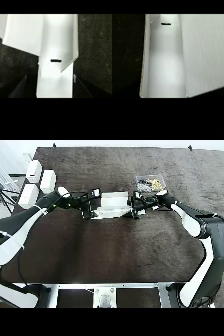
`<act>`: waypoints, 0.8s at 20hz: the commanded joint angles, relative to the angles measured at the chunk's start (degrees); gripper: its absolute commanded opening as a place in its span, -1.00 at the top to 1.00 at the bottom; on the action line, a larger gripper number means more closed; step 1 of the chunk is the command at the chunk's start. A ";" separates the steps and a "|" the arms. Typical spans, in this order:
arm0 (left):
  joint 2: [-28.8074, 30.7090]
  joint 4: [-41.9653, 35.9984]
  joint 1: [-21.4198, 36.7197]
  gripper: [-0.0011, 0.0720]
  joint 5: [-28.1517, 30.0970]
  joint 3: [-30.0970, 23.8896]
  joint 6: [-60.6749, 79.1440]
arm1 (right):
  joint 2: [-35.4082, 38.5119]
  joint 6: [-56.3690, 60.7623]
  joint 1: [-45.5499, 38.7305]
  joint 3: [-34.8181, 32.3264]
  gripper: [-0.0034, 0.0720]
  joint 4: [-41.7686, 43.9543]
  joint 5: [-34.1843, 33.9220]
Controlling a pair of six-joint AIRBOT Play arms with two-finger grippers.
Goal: Fold the box and place the chain.
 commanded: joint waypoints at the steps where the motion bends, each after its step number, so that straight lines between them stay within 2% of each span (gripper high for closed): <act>1: -1.44 -0.17 0.00 -0.95 0.76 1.18 0.17 | 0.02 0.02 0.04 0.00 -0.40 0.00 0.02; 4: -3.61 -1.49 0.07 -0.95 -3.45 3.96 -0.37 | 0.02 0.02 0.04 0.00 -0.40 0.00 0.02; 7: -4.35 -1.66 0.48 -0.95 -5.05 5.35 -0.83 | 0.02 0.02 0.04 0.00 -0.40 0.00 0.02; 8: -4.39 -1.38 0.68 -0.84 -5.86 5.35 -1.44 | 0.02 0.02 0.04 0.00 -0.40 0.00 0.02; 9: -4.39 -0.63 0.79 -0.81 -6.51 5.35 -1.88 | 0.02 0.02 0.04 0.00 -0.40 0.00 0.02; 16: -4.44 0.09 1.36 -0.81 -7.17 5.35 -1.99 | 0.02 0.02 0.04 0.00 -0.40 0.00 0.02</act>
